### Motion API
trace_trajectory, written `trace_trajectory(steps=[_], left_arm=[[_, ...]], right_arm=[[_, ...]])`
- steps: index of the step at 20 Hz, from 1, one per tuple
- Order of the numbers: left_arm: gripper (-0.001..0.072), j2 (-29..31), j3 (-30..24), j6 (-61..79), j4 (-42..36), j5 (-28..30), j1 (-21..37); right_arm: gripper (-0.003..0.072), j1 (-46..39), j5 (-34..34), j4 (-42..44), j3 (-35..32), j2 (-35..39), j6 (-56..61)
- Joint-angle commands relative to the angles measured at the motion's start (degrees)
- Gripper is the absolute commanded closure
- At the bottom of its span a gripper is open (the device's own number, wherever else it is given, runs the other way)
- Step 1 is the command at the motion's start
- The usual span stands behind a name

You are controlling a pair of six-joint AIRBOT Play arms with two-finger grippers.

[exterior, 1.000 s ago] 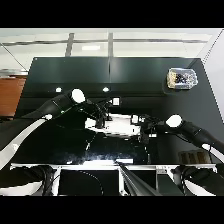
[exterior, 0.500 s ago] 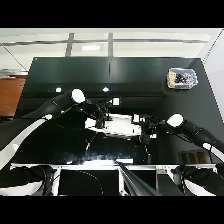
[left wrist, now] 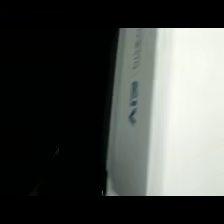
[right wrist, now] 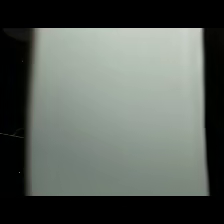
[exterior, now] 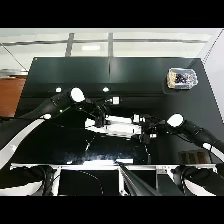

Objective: Fold the box and place the chain.

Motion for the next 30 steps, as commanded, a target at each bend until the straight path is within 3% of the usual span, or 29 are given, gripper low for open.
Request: trace_trajectory(steps=[1, 6, 7, 8, 9, 11, 13, 14, 19, 21, 25, 30], left_arm=[[0.0128, 2.93, 1.29, -9.92, 7.76, -4.04, 1.4], [0.0134, 9.9, 1.31, -23.98, 14.49, -14.36, 7.52], [0.0162, 11.04, 1.33, -27.21, 15.39, -16.52, 8.96], [0.0362, 12.17, 1.33, -30.75, 16.04, -19.17, 10.69], [0.0686, 12.96, 1.33, -32.92, 16.22, -22.34, 12.39], [0.0681, 13.46, 0.57, -43.67, 15.3, -28.5, 14.91], [0.0682, 13.75, -2.36, -50.64, 12.33, -33.05, 13.44], [0.0682, 14.51, -4.81, -50.62, 7.63, -31.63, 11.56], [0.0677, 18.25, -15.12, -45.62, -17.05, -0.31, 4.0], [0.0677, 16.7, -16.5, -41.38, -26.21, 8.26, 3.21], [0.0678, 12.59, -16.52, -37.86, -30.12, 17.49, 2.62], [0.0679, 7.04, -16.5, -36.41, -29.0, 18.58, 0.35]], right_arm=[[0.0151, 0.0, 0.83, -0.09, 0.02, 0.02, -2.8], [0.0151, 0.02, 0.83, -0.15, 0.02, 0.02, -3.39], [0.0151, 0.02, 0.83, -0.15, 0.02, 0.02, -3.39], [0.0151, 0.0, 0.83, -0.15, 0.02, 0.02, -3.39], [0.0151, 0.02, 0.83, -0.17, 0.02, 0.02, -3.39], [0.0151, 0.02, 0.83, -0.15, 0.02, 0.02, -3.39], [0.0151, 0.02, 0.81, -0.15, 0.02, 0.02, -3.39], [0.0151, 0.02, 0.83, -0.11, 0.02, 0.02, -3.37], [0.0151, 0.0, 0.81, -0.09, 0.02, 0.02, -3.37], [0.0151, 0.0, 0.81, -0.09, 0.02, 0.04, -3.37], [0.0151, 0.02, 0.83, -0.11, 0.02, 0.04, -3.37], [0.0151, 0.02, 0.79, -0.09, 0.02, 0.04, -3.34]])
